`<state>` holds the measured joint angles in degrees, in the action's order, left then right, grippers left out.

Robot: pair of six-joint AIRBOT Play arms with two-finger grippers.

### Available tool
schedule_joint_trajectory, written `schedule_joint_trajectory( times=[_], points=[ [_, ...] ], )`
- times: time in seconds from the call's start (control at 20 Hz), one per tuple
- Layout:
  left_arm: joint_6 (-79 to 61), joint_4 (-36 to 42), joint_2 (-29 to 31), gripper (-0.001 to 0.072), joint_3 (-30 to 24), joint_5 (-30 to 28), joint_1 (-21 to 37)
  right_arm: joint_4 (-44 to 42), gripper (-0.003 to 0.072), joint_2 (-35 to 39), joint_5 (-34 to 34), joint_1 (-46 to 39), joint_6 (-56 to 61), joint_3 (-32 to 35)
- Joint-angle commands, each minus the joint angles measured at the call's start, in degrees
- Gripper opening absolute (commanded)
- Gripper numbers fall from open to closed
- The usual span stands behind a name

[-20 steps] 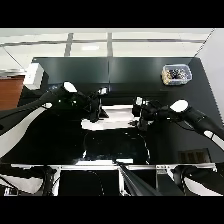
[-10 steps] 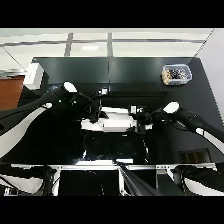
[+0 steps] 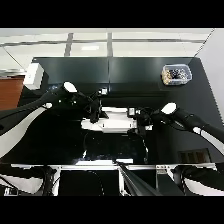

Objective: Fold the box and place the chain.

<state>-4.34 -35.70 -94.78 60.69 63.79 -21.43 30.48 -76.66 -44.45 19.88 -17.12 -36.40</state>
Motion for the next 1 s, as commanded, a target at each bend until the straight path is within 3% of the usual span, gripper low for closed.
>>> schedule_joint_trajectory(
  times=[0.0,0.7,0.75,0.8,0.95],
  points=[
    [0.07,-0.02,-0.04,0.0025,-0.02,-0.09,0.02,0.28,0.0684,-0.17,0.09,0.00,0.57,-0.13],
    [0.04,-0.04,-0.04,0.0024,-0.02,-0.11,0.02,3.61,0.0682,-0.66,-0.79,-0.22,3.61,-0.59],
    [0.04,-0.04,-0.04,0.0025,-0.02,-0.11,0.02,3.65,0.0588,-0.68,-0.79,-0.17,3.58,-0.59],
    [0.04,-0.04,-0.04,0.0025,-0.02,-0.11,0.02,3.65,0.0553,-0.66,-0.76,-0.17,3.61,-0.59],
    [0.04,-0.07,0.07,0.0025,0.00,-0.07,0.09,3.65,0.0553,-0.66,-0.76,-0.17,3.61,-0.59]
  ],
)
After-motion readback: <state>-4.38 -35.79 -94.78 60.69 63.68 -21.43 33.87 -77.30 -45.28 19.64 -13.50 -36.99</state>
